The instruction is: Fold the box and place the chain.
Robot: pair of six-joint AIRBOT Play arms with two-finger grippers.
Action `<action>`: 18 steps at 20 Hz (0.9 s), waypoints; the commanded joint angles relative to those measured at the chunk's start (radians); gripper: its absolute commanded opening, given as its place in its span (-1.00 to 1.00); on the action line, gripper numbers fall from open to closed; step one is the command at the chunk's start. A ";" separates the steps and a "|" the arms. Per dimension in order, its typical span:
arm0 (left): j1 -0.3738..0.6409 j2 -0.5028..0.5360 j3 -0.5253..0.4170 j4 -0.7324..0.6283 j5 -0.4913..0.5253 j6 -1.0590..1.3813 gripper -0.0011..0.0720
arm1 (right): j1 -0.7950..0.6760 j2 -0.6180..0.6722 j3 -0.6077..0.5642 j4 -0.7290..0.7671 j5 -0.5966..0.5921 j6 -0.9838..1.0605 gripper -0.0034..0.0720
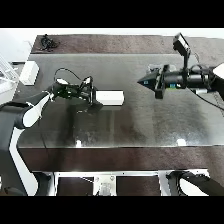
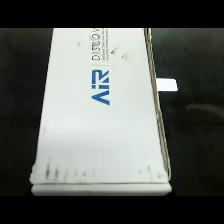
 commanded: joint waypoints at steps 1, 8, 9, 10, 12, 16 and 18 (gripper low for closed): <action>0.023 0.060 0.001 -0.067 0.074 -0.065 -0.93 | -0.042 0.064 -0.117 -0.009 -0.016 0.048 -0.88; 0.241 0.341 -0.050 -0.008 0.462 -0.462 -0.94 | -0.054 0.077 -0.118 -0.004 -0.035 0.058 -0.88; 0.271 0.378 -0.092 -0.009 0.546 -0.484 -0.94 | -0.054 0.077 -0.118 0.001 -0.044 0.059 -0.88; 0.293 0.406 -0.135 -0.009 0.623 -0.493 -0.94 | -0.054 0.076 -0.118 0.015 -0.054 0.058 -0.88; 0.319 0.444 -0.225 -0.009 0.771 -0.499 -0.94 | -0.054 0.076 -0.118 0.026 -0.077 0.058 -0.88; 0.323 0.436 -0.324 -0.039 1.002 -0.547 -0.93 | -0.054 0.074 -0.119 0.027 -0.100 0.058 -0.88; 0.323 0.404 -0.324 -0.039 1.034 -0.547 -0.93 | -0.054 0.074 -0.122 0.029 -0.103 0.058 -0.88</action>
